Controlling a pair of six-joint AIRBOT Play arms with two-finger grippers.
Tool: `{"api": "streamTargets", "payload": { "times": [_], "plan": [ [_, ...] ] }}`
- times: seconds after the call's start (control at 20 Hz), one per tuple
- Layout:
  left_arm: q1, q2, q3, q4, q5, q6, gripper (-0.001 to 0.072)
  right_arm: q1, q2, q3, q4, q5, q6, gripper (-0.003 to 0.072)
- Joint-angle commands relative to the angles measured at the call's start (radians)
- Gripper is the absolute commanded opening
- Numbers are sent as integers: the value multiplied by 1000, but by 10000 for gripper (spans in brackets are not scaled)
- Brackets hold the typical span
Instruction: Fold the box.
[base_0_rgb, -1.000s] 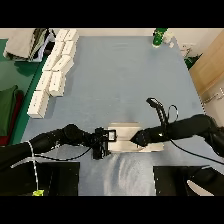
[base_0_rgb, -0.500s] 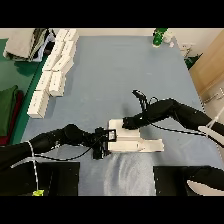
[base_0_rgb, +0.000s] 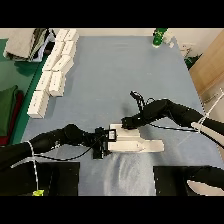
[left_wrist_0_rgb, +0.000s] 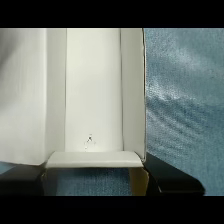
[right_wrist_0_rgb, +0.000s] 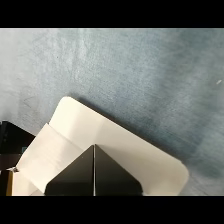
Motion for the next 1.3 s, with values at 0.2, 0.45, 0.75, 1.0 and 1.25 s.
{"api": "streamTargets", "payload": {
  "times": [0.2, 0.45, 0.75, 1.0, 1.25],
  "plan": [
    [0, 1, 0, 0, -1, 0, 406, 1, -2, 0, -8, -21, -2, 4],
    [0, 1, 0, 0, -1, 0, 406, 20, -2, 0, -25, -55, -2, 4],
    [0, 1, 0, 0, -1, 0, 406, 109, -2, -19, -52, 48, -9, 4],
    [0, 1, 0, 0, -1, 0, 406, 110, 11, -19, -76, 51, -10, 4],
    [0, 1, 0, 0, -1, 0, 406, 104, 217, -19, -281, 36, -6, 3]
  ]
}}
